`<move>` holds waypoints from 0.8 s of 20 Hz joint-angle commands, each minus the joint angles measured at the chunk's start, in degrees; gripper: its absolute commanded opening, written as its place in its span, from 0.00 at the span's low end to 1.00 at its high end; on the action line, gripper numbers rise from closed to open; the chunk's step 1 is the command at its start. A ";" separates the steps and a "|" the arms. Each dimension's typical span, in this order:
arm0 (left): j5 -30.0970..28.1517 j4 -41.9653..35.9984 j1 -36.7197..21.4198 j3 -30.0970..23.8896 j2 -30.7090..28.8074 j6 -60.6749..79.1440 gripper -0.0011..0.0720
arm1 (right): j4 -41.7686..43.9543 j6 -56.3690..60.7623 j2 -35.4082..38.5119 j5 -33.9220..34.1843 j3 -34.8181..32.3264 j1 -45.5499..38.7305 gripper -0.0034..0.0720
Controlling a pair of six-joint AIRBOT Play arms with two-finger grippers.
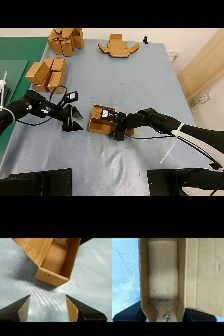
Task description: Fold the box.
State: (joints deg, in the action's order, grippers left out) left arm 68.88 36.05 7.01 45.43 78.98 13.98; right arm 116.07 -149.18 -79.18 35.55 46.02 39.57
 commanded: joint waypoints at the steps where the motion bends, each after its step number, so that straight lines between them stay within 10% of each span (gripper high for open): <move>1: -4.76 -0.24 1.99 0.39 1.73 10.71 0.97 | 0.13 0.22 -0.02 0.07 -0.02 0.04 0.26; 16: -5.86 -0.33 10.88 0.72 1.79 12.15 0.97 | 0.11 0.20 -0.04 0.00 -0.02 0.04 0.26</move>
State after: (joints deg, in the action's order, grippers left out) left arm 62.78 35.70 17.45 46.13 80.75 25.87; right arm 116.14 -148.99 -79.20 35.55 46.02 39.57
